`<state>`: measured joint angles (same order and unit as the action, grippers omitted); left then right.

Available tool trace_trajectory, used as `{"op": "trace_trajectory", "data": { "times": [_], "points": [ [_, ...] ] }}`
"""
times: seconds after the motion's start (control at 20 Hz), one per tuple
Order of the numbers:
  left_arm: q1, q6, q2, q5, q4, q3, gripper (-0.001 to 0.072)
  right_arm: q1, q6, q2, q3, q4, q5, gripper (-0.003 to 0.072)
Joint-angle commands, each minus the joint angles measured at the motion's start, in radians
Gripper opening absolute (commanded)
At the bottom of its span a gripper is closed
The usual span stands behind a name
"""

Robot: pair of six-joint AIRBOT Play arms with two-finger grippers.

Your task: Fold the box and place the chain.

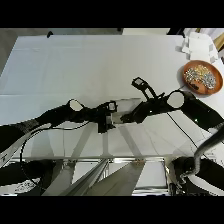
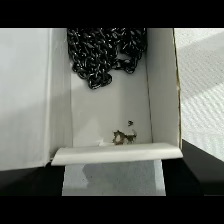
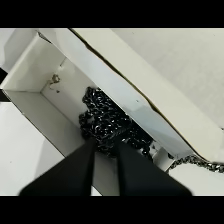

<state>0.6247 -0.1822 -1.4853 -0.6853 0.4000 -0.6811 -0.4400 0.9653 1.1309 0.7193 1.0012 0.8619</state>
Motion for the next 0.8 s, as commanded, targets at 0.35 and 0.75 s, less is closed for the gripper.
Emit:
{"op": "trace_trajectory", "data": {
  "times": [0.35,0.75],
  "points": [
    [0.0,0.0,0.001,0.0,0.0,0.0,0.0251,0.067,0.217,-0.217,0.108,0.305,0.19,0.0266],
    [0.0,0.0,0.001,0.0,0.0,0.0,0.0251,0.524,0.324,-0.131,0.217,0.425,0.163,0.0206]
  ]
}}
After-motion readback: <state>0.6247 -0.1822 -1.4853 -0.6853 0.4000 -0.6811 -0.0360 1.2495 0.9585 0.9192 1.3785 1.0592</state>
